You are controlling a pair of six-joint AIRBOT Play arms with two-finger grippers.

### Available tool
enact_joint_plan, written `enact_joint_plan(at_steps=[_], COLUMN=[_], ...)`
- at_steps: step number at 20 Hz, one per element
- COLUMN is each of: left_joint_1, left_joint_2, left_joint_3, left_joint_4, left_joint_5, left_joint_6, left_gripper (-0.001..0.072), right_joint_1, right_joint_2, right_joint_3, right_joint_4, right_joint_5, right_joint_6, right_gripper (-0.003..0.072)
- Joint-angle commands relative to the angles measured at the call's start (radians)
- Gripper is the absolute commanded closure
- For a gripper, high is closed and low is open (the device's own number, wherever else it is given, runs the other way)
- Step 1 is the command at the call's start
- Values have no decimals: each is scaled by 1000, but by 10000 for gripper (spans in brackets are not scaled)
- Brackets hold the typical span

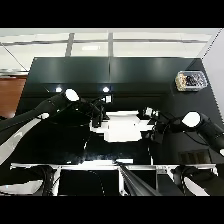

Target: Fold the box and place the chain.

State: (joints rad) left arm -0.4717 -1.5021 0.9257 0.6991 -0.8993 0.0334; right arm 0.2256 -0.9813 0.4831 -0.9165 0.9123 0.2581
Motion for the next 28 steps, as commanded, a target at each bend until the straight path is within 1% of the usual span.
enact_joint_plan(at_steps=[1,3,7,9,11,14,18,25,28], left_joint_1=[0,0,0,0,0,0,0,0,0], left_joint_2=[-1,-1,-1,-1,-1,-1,-1,0,14], left_joint_3=[0,0,0,0,0,0,0,0,0], left_joint_4=[2,4,8,8,8,8,8,8,13], left_joint_5=[1,1,1,1,1,1,1,1,-2], left_joint_6=[1,3,24,24,24,24,24,25,27], left_gripper=[680,680,680,681,680,680,680,681,680], right_joint_1=[35,92,216,235,234,229,229,229,204], right_joint_2=[-1,-1,-1,-1,-1,0,-1,-1,-1], right_joint_3=[-55,-80,-81,-81,-76,-37,17,39,48], right_joint_4=[31,24,34,90,103,70,70,71,82], right_joint_5=[-25,-80,-193,-255,-311,-280,-282,-279,-273], right_joint_6=[-120,-140,-139,-139,-140,-140,-163,-173,-173], right_gripper=[-20,-20,-20,-20,-20,-19,-20,-19,-19])
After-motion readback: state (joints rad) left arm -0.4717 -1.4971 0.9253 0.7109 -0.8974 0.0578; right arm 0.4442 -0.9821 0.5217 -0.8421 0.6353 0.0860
